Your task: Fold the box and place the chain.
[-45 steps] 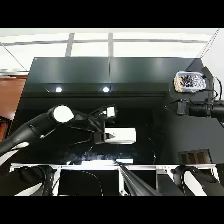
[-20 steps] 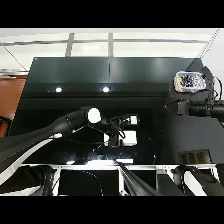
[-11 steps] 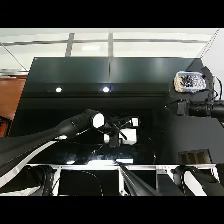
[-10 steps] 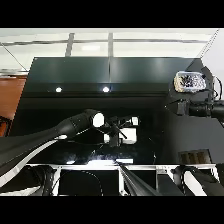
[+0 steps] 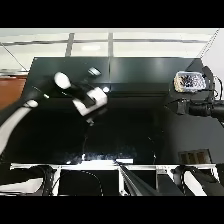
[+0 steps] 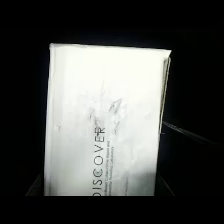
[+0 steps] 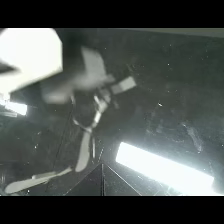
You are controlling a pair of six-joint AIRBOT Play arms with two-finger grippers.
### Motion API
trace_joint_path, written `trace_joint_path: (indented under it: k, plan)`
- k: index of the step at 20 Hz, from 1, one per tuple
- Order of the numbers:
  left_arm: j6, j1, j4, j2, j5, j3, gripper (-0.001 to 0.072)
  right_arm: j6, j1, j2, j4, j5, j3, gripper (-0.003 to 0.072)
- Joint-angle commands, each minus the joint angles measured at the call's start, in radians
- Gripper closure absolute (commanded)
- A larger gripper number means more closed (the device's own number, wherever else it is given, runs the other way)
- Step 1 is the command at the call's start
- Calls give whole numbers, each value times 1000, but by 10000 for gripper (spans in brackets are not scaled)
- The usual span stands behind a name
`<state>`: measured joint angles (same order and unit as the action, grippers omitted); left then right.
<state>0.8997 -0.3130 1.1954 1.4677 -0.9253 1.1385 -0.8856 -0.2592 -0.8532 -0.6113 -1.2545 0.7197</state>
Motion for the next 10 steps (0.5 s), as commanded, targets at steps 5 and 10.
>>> trace_joint_path:
  k: [5, 10]
  plan:
    - [103, 546, 92, 181, 52, 264, 349, -8, 0, 1, 2, 4, 0, 678]
    - [214, 663, 161, 468, 20, 621, 349, -20, 0, 1, 16, 7, 0, 678]
